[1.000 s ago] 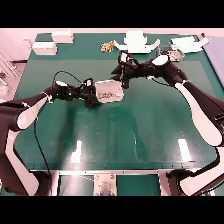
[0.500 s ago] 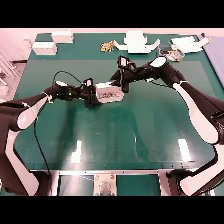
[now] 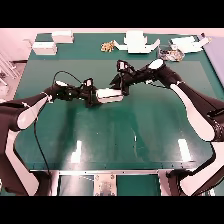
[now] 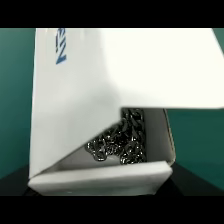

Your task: Fold the box and place the chain.

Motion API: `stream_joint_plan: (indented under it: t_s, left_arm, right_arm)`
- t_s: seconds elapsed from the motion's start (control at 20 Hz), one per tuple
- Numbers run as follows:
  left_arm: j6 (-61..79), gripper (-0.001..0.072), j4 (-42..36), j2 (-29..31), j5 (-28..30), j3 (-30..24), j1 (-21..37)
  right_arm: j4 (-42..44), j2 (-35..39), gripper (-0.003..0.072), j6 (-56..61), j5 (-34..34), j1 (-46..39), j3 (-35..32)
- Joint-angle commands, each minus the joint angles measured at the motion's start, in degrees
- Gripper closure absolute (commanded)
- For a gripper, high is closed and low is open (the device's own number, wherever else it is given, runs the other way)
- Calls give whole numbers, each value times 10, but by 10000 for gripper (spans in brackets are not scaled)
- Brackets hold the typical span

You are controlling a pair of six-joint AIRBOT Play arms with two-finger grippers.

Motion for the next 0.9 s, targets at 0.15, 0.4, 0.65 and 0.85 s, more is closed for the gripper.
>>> stream_joint_plan:
  t_s: [0.15, 0.4, 0.65, 0.85]
  left_arm:
    - [0, 85, 0, 0, 0, 0, 1]
    - [0, 85, 0, 0, 0, 0, 1]
    - [0, 85, 0, 0, 0, 0, 0]
    - [0, 85, 0, 0, 0, 0, 1]
  right_arm:
    - [-32, -1, 472, 13, 46, -2, 0]
    - [-33, -2, 473, 14, 34, -7, 0]
    - [-32, -9, 497, 13, 2, -7, 0]
    - [-31, -9, 537, 14, 1, -6, 0]
